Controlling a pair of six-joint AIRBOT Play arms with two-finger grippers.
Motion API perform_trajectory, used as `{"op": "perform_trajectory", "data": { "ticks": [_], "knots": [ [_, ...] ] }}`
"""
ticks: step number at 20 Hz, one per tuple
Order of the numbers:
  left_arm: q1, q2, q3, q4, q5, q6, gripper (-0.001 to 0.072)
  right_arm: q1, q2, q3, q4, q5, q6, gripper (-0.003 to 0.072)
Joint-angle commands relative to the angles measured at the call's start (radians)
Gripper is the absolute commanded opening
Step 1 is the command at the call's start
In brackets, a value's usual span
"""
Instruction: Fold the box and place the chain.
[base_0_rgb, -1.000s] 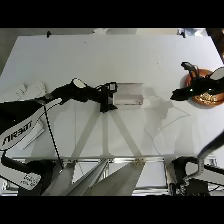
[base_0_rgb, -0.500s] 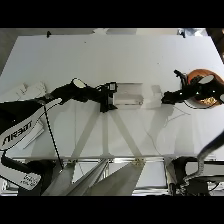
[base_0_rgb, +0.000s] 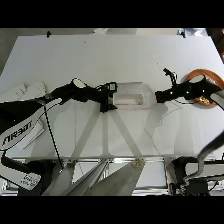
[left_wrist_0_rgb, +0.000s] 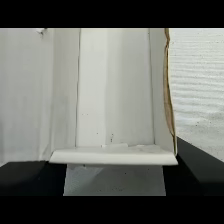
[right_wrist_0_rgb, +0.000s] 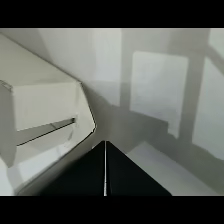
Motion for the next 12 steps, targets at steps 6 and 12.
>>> {"op": "perform_trajectory", "data": {
  "ticks": [6, 12],
  "knots": [
    [0.0, 0.0, 0.0, 0.0, 0.0, 0.0, 0.0217, -0.033, 0.001, 0.0, 0.203, 0.197, -0.101, 0.0206],
    [0.0, 0.0, 0.0, 0.0, 0.0, 0.0, 0.0218, 0.032, 0.001, 0.0, 0.193, 0.113, -0.101, 0.0307]
  ]
}}
